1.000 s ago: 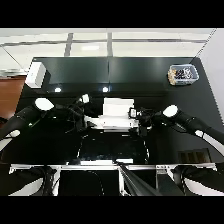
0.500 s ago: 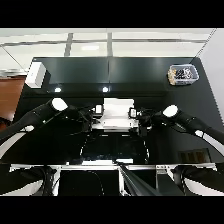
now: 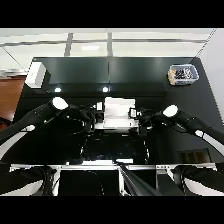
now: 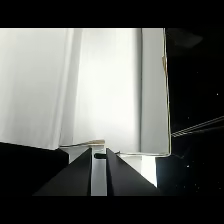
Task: Fold the box and place the chain.
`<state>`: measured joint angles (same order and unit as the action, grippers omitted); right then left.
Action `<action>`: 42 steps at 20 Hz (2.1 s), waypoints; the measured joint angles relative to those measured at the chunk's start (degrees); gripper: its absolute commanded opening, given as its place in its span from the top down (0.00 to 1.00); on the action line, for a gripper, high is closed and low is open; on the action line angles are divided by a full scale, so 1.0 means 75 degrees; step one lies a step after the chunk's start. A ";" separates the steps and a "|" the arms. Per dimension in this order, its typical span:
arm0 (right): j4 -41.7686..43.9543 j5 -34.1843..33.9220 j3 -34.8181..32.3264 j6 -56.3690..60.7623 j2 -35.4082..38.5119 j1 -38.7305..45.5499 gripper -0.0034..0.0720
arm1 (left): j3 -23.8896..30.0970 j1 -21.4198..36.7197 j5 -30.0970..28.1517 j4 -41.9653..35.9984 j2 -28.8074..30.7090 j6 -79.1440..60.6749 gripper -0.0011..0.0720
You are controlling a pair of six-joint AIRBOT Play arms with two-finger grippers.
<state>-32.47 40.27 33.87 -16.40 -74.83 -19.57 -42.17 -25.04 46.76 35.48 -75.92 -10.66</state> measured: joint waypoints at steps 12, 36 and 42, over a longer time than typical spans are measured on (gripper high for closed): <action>0.0009 -0.0003 0.0000 0.0020 0.0000 0.0000 0.56 | 0.0000 -0.0006 0.0041 -0.1116 -0.0475 -0.0009 0.82; 0.0000 -0.0006 0.0000 0.0003 0.0000 0.0000 0.56 | -0.0009 0.0997 0.0414 0.1320 0.1349 0.4173 0.95; 0.0000 -0.0006 0.0000 0.0003 0.0000 0.0000 0.56 | -0.0003 0.3308 0.1862 0.2238 0.1250 0.8518 0.95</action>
<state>-32.47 40.23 33.87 -16.38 -74.83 -19.57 -42.19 -0.23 60.73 52.27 -66.54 53.23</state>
